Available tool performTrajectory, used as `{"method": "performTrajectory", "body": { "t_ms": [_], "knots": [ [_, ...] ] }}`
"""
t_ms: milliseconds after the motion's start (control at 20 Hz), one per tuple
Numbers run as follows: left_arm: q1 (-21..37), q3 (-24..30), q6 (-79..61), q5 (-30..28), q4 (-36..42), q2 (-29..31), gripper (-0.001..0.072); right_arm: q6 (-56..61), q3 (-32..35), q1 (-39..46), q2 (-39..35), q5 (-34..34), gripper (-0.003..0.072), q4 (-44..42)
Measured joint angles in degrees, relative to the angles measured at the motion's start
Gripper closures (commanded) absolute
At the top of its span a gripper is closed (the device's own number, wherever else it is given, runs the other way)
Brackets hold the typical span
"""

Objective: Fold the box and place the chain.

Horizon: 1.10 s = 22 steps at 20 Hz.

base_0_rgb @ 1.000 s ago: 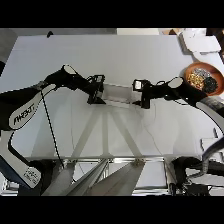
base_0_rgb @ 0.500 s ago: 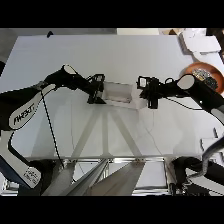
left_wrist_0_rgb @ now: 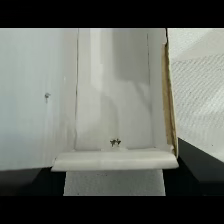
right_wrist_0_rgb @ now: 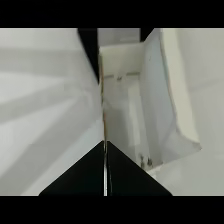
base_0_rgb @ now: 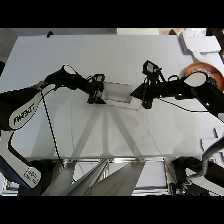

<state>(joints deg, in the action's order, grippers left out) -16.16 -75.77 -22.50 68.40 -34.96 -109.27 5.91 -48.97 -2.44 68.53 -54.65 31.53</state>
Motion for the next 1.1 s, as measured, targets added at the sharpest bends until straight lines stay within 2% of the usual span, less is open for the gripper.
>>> {"method": "performTrajectory", "body": {
  "t_ms": [150,400,600,750,1100],
  "knots": [
    [0.0,0.0,-0.02,0.0,-0.02,0.0,0.0365,0.04,0.0,0.09,4.9,2.51,0.0682,-7.89],
    [0.0,0.0,0.0,0.0,0.0,0.0,0.0365,-1.46,0.0,0.42,14.73,10.62,0.0682,-23.1],
    [0.0,0.0,0.04,-0.07,0.02,-0.02,0.0365,-4.7,0.0,1.57,19.58,14.14,0.0681,-34.93],
    [0.0,0.0,0.07,-0.09,0.02,0.0,0.0365,-5.57,0.0,1.86,21.18,14.32,0.068,-36.04],
    [0.0,0.0,-0.02,0.0,-0.02,0.0,0.0365,-6.05,0.0,2.21,21.55,13.29,0.0676,-32.59]
  ]
}}
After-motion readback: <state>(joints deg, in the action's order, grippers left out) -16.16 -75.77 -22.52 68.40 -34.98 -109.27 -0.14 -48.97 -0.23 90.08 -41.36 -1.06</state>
